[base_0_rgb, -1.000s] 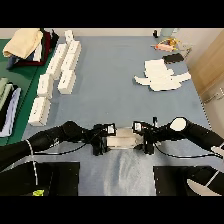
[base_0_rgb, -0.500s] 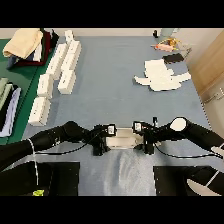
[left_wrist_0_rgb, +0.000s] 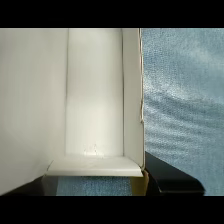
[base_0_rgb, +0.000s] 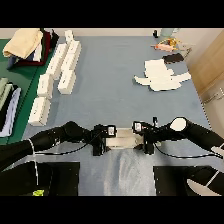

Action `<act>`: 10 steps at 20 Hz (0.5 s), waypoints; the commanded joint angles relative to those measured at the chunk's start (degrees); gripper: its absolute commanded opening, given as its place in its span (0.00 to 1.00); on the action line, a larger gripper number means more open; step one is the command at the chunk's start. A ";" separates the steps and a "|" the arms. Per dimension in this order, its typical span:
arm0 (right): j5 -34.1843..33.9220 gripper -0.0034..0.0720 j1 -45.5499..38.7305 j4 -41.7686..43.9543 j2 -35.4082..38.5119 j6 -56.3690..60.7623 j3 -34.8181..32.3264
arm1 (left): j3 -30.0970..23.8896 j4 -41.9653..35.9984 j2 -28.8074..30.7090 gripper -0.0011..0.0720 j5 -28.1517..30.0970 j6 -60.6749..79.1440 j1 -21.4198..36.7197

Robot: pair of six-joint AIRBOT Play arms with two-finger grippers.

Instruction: Fold the box.

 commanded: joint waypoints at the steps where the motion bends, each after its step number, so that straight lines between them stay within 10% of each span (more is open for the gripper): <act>1: 0.02 0.72 -0.02 0.02 0.04 0.02 0.04 | 0.04 -0.04 -0.04 0.65 0.74 0.13 0.04; 3: 0.04 0.72 -0.02 0.02 0.04 0.00 0.04 | 0.04 -0.22 -0.04 0.98 0.74 -0.04 0.04; 10: 0.02 0.72 -0.02 0.02 0.04 0.00 0.04 | 0.02 -0.13 0.26 0.98 -0.07 -0.04 0.39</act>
